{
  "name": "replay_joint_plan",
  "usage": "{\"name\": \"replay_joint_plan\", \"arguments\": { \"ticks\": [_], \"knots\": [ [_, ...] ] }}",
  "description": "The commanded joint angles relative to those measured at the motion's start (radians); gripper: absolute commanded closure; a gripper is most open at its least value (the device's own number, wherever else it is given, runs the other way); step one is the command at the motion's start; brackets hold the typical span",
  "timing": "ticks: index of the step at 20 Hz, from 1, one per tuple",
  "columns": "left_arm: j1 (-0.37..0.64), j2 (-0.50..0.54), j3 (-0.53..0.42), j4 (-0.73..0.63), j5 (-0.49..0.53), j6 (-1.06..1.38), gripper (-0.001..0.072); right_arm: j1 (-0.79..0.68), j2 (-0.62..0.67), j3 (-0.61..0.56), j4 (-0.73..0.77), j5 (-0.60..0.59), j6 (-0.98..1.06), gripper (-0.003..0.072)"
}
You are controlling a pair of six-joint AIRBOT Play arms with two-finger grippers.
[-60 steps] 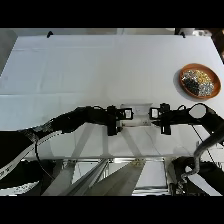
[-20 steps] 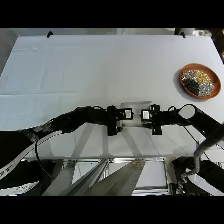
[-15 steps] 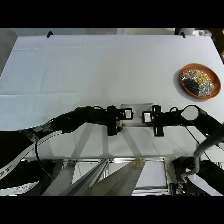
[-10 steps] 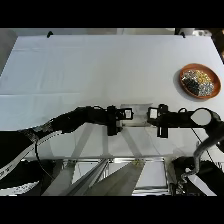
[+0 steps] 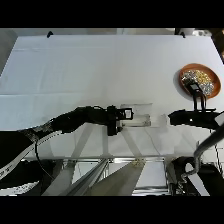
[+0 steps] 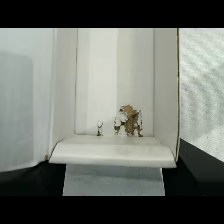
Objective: Fold the box and place the chain.
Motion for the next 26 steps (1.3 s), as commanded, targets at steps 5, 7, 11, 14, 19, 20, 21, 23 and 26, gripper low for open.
{"name": "replay_joint_plan", "arguments": {
  "ticks": [5,7,11,14,19,20,21,23,26],
  "knots": [
    [0.000,0.001,0.000,0.000,0.000,0.000,0.0455,-0.060,-0.270,0.001,0.055,-0.006,0.106,0.0668],
    [0.000,0.001,0.000,0.000,0.000,0.000,0.0455,-0.060,-0.334,0.001,0.122,-0.001,0.059,0.0668],
    [0.000,0.001,0.000,0.000,0.000,0.000,0.0455,-0.060,-0.407,0.001,0.190,0.017,0.014,0.0668],
    [0.000,0.001,0.000,0.000,0.000,0.000,0.0455,-0.060,-0.436,0.001,0.193,0.012,0.010,0.0668],
    [0.000,0.001,0.000,0.000,0.000,0.000,0.0455,-0.060,-0.443,0.001,0.300,0.048,-0.055,0.0668],
    [0.000,0.001,0.000,0.000,0.000,0.000,0.0455,-0.060,-0.442,0.001,0.342,0.080,-0.079,0.0668],
    [0.001,0.001,0.000,0.000,0.000,0.000,0.0455,-0.060,-0.439,0.001,0.383,0.113,-0.105,0.0667],
    [0.001,0.001,0.000,0.000,0.000,0.000,0.0455,-0.060,-0.439,0.002,0.412,0.137,-0.116,0.0614],
    [0.001,0.001,0.000,0.000,0.000,0.000,0.0455,-0.060,-0.438,0.002,0.402,0.149,-0.110,0.0495]
  ]
}}
